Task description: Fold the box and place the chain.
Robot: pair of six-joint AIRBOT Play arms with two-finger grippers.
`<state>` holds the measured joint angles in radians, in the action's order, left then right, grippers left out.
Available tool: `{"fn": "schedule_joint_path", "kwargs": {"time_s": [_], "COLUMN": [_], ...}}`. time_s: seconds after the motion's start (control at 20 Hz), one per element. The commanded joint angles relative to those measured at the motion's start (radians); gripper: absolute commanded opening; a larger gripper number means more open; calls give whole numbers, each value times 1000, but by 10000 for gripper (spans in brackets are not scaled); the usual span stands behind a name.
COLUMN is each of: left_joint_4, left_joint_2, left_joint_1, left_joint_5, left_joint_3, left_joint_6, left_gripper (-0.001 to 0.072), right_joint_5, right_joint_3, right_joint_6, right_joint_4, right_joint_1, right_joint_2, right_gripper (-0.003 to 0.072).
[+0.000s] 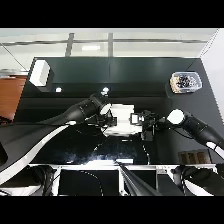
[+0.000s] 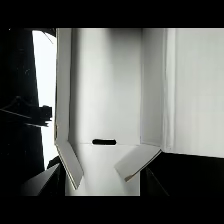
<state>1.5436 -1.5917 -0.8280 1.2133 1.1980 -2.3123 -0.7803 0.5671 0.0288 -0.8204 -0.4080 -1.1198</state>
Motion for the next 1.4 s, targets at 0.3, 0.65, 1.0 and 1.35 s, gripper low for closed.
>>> {"fn": "schedule_joint_path", "kwargs": {"time_s": [0.3, 0.65, 1.0, 1.35], "left_joint_4": [0, 0, -1, -1], "left_joint_2": [0, 0, 0, 0], "left_joint_1": [1, 1, 1, 1], "left_joint_5": [0, 0, 0, 0], "left_joint_3": [0, 0, 0, 0], "left_joint_6": [0, 0, 0, 0], "left_gripper": [25, 25, 25, 25], "right_joint_5": [11, 40, 62, 72], "right_joint_3": [0, 0, 0, 0], "right_joint_6": [12, 12, 12, 12], "right_joint_4": [50, 293, 324, 359], "right_joint_1": [-2, -2, -2, -2], "right_joint_2": [-20, -70, -107, -108], "right_gripper": [182, 182, 180, 474]}}
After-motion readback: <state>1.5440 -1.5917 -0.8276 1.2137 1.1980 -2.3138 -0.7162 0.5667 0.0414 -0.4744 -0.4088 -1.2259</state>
